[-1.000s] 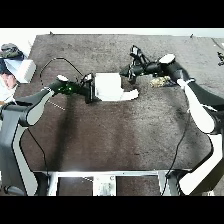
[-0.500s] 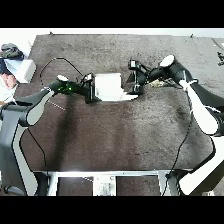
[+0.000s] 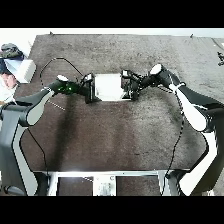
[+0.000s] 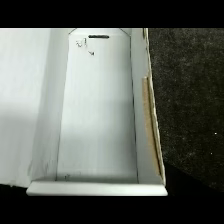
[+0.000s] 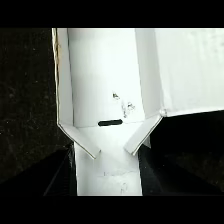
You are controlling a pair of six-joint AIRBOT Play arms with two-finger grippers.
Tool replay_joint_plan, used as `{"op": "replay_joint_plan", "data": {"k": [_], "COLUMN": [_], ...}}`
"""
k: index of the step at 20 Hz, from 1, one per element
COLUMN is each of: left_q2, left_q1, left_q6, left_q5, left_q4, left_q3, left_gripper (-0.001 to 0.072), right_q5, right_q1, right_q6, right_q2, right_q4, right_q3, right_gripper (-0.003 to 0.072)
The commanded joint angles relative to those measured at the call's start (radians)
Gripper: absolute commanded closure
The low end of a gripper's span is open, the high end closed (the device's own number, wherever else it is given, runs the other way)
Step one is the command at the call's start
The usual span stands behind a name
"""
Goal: Fold the box and place the chain.
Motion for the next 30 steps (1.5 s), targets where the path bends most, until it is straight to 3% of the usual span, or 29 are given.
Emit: {"op": "replay_joint_plan", "data": {"k": [1,3,4,29,30], "left_q2": [0.0,0.0,0.0,0.0,0.0], "left_q1": [0.0,0.0,0.0,0.0,0.0], "left_q6": [0.0,0.0,0.0,0.0,0.0], "left_q5": [0.0,0.0,0.0,0.0,0.0], "left_q4": [0.0,0.0,0.0,0.0,0.0], "left_q3": [0.001,0.001,0.001,0.001,0.001], "left_gripper": [0.0356,0.0357,0.0356,0.0357,0.0357], "right_q5": [-0.017,0.021,0.041,-0.083,-0.089], "right_q1": [0.007,0.012,0.016,0.077,0.078], "right_q6": [0.001,0.002,0.001,-0.062,-0.063], "right_q2": [-0.004,-0.004,-0.004,-0.01,-0.01], "right_q4": [0.011,0.028,0.035,0.066,0.064], "right_q3": [-0.001,-0.001,-0.001,-0.001,-0.001], "right_gripper": [0.024,0.0526,0.0535,0.0501,0.0328]}}
